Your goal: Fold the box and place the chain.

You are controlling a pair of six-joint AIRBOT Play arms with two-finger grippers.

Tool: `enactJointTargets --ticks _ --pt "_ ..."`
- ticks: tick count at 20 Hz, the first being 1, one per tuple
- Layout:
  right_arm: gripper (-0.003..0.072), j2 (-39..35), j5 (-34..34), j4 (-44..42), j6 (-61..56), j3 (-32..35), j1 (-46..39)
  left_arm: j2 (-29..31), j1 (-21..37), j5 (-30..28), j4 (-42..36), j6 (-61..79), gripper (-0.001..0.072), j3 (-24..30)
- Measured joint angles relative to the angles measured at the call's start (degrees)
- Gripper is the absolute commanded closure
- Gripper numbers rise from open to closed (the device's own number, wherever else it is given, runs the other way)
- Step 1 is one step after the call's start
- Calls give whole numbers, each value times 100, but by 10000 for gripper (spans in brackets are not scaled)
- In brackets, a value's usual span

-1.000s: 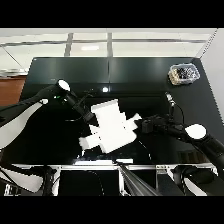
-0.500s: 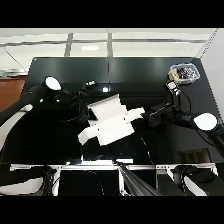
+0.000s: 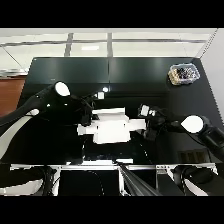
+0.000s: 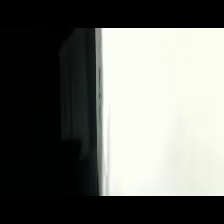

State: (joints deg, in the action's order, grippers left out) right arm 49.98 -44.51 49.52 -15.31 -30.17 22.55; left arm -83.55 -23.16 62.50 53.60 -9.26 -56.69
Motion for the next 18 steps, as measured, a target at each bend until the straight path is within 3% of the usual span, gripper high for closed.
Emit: enactJointTargets --ticks 7,14,18 --pt "-18 682 -223 308 531 0 597 -249 -260 -22 470 -365 680 -245" --pt "-18 1204 629 -184 610 -46 1075 -273 -282 -31 535 -424 679 -271" --pt "-18 1268 625 -393 627 -299 1019 -273 -282 -35 560 -424 679 -271"
